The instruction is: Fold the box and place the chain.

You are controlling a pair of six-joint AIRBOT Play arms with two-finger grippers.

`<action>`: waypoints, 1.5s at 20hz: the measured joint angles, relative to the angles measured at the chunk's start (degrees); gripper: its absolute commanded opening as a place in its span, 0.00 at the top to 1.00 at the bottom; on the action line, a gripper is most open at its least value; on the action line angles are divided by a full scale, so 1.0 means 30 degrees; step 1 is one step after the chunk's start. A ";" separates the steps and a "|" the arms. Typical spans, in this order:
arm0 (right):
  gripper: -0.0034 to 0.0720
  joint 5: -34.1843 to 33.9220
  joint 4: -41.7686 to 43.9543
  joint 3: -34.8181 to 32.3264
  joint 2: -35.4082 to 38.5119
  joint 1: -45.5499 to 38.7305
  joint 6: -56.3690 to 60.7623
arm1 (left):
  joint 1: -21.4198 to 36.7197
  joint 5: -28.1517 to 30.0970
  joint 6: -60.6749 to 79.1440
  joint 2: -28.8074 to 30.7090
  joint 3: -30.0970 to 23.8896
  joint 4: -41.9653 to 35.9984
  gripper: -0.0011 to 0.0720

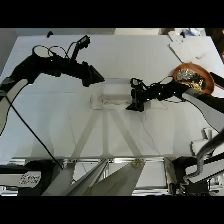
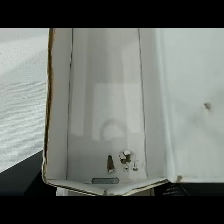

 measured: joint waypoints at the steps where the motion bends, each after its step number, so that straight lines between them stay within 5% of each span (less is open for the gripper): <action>1: 0.27 -0.0007 0.0000 0.0000 0.0000 0.0000 0.0000 | -0.0051 -0.0211 -0.0015 0.0488 -0.0007 0.1078 0.18; 5: 0.27 -0.0007 0.0000 0.0000 0.0000 0.0000 0.0000 | -0.0874 -0.0423 0.0000 0.1661 -0.0109 0.5311 0.21; 7: 0.27 -0.0007 0.0007 0.0000 0.0000 0.0000 0.0000 | -0.1654 -0.0022 0.0015 0.1865 -0.0430 0.6914 0.04; 10: 0.27 -0.0007 0.0007 0.0000 0.0000 0.0000 0.0000 | -0.2725 0.1588 0.0036 0.1909 -0.1290 0.8597 0.02; 20: 0.27 -0.0007 0.0007 0.0000 0.0000 0.0000 0.0000 | -0.3825 0.3184 0.0780 -0.0670 -0.2120 1.0171 0.03; 24: 0.27 -0.0007 0.0007 0.0000 0.0000 0.0000 0.0000 | -0.3883 0.3228 0.2018 -0.1239 -0.2149 1.0171 0.22; 29: 0.27 -0.0007 0.0007 0.0000 0.0000 0.0000 0.0007 | -0.3891 0.3351 0.3220 -0.1421 -0.2157 0.9646 0.22; 30: 0.27 -0.0007 0.0007 0.0000 0.0000 0.0000 0.0000 | -0.3891 0.3446 0.3395 -0.1443 -0.2149 0.9595 0.33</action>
